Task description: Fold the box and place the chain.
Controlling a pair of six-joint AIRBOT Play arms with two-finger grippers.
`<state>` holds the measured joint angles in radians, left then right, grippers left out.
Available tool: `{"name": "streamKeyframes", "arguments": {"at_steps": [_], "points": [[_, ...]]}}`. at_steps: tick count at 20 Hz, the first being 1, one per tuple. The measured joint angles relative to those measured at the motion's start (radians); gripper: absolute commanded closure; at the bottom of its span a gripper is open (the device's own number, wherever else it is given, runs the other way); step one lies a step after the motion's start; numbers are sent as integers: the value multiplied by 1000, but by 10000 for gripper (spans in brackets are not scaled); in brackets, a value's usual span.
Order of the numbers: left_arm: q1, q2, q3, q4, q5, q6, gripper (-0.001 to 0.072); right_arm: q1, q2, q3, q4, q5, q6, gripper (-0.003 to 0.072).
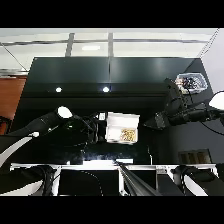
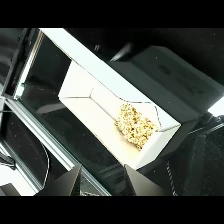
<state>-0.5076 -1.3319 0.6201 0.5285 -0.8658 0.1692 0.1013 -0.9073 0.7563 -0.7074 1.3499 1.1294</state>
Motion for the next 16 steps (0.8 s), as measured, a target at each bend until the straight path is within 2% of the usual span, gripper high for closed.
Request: {"name": "streamKeyframes", "arguments": {"at_steps": [16], "points": [[-48,-1,21,-39,-6,88,16,0,0,0,0,0,0,361]]}}
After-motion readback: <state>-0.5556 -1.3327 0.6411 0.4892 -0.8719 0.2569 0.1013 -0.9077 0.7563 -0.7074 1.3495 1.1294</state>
